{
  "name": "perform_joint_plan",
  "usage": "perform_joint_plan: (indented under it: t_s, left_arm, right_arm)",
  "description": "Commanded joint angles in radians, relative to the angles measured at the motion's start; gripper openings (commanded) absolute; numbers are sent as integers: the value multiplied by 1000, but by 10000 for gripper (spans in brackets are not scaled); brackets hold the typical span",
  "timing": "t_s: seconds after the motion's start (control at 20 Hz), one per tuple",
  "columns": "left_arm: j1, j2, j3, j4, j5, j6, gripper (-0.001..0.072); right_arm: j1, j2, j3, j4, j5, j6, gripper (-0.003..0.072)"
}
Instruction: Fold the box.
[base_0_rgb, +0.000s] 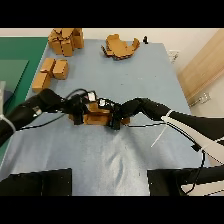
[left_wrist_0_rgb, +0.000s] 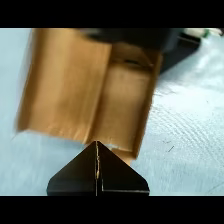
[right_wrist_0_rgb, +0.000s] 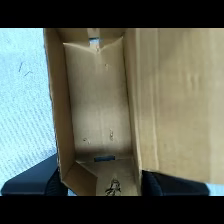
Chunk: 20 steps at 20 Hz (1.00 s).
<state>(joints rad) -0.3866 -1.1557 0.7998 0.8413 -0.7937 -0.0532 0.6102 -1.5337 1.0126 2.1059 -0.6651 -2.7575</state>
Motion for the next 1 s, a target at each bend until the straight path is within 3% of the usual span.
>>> perform_joint_plan:
  t_s: [0.0, 0.15, 0.25, 0.35, 0.5, 0.65, 0.9, 0.95]
  left_arm:
    - [147, 116, -5, -112, -93, -140, 10]
    - [380, 138, -43, -137, -84, -358, 11]
    - [491, 90, -56, -9, -64, -680, 11]
    - [525, 11, -56, 89, -117, -863, 11]
    - [474, -123, -56, 1, -166, -862, 12]
    - [369, -218, -51, -209, -218, -738, 15]
    - [248, -233, -28, -320, -307, -612, 21]
    - [251, -232, -23, -342, -324, -591, 156]
  right_arm:
    - [0, 0, 1, 0, 0, 0, 405]
    - [0, 0, 1, 0, 0, 0, 405]
    - [0, 0, 1, 0, 0, 0, 405]
    - [0, 0, 1, 0, 1, 0, 405]
    - [0, 0, 1, 0, 1, 0, 405]
    - [0, 0, 1, 0, 2, 0, 405]
    - [0, 0, 1, 0, 2, 0, 404]
    - [0, 0, 1, 0, 1, 0, 405]
